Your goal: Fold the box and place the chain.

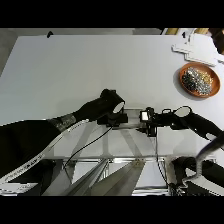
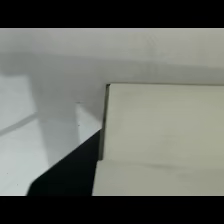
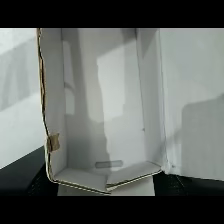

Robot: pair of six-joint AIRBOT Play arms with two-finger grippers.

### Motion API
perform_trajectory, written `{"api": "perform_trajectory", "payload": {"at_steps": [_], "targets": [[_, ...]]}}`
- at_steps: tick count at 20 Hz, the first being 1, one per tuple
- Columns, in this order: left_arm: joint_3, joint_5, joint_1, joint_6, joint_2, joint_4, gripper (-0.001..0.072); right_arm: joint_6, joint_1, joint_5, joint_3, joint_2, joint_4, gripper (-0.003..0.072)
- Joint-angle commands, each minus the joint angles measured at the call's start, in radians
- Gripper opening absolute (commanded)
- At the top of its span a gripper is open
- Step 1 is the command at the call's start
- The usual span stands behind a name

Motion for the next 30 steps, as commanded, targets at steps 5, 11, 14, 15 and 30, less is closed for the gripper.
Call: {"api": "perform_trajectory", "payload": {"at_steps": [5, 11, 14, 15, 30], "targets": [[0.002, -0.008, 0.006, 0.002, 0.014, 0.010, 0.0146, 0.001, 0.001, -0.001, 0.000, 0.000, 0.001, 0.0322], [0.002, -0.008, 0.010, 0.022, 0.014, 0.011, 0.0037, 0.001, 0.001, -0.001, 0.000, 0.000, 0.001, 0.0322], [0.002, -0.040, 0.027, 0.156, 0.048, 0.005, 0.0322, 0.001, 0.001, -0.001, 0.000, 0.000, 0.001, 0.0322], [0.002, -0.053, 0.039, 0.196, 0.067, 0.005, 0.0322, 0.001, 0.001, 0.000, 0.000, 0.000, 0.001, 0.0322], [-0.428, 0.157, 0.389, 1.569, 0.584, -0.249, 0.0531, 0.001, 0.001, 0.000, 0.000, 0.000, 0.001, 0.0322]]}}
